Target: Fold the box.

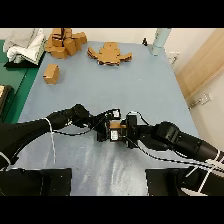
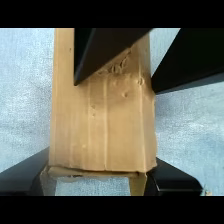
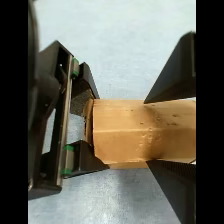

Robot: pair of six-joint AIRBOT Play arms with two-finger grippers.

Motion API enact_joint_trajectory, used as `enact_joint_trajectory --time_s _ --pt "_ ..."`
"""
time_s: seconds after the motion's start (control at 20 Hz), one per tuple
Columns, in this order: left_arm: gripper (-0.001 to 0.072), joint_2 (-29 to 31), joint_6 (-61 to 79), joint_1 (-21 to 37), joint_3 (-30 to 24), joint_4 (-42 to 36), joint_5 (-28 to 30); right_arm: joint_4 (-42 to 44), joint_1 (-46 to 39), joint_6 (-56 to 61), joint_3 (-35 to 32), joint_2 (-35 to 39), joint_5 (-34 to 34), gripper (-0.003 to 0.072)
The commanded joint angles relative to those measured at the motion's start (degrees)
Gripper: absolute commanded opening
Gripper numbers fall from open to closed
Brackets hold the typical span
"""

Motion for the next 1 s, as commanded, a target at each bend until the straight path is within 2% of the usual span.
enact_joint_trajectory --time_s 0.0,0.3,0.6,0.7,0.8,0.85,0.9,0.95 --pt "0.0507 0.04 0.02 0.0 0.0 0.0 -0.02 4.42 0.2 0.0 0.17 0.61 -2.08 0.0648" --pt "0.0508 0.04 0.04 0.0 0.0 0.0 -0.02 10.78 0.17 -0.02 0.17 4.44 -5.53 0.0649" --pt "0.0507 0.04 0.04 0.0 0.0 0.0 -0.02 10.71 -0.04 0.0 0.17 11.15 -2.6 0.0645" --pt "0.0508 0.04 0.02 0.0 0.0 0.0 -0.02 9.27 -0.87 0.13 0.17 12.2 -1.33 0.0581" --pt "0.0507 0.04 0.04 0.0 0.0 0.0 -0.02 8.98 -2.78 0.22 0.17 12.09 0.68 0.0581" --pt "0.0508 0.04 0.02 0.0 0.0 -0.02 -0.02 8.63 -3.54 0.2 0.17 11.56 1.6 0.0564" --pt "0.0507 0.04 0.02 0.0 0.0 0.0 -0.02 8.48 -4.33 0.2 0.17 10.78 2.16 0.0512" --pt "0.0507 0.04 0.02 0.0 0.0 0.0 -0.04 8.44 -4.63 0.17 0.17 9.86 2.21 0.0513"
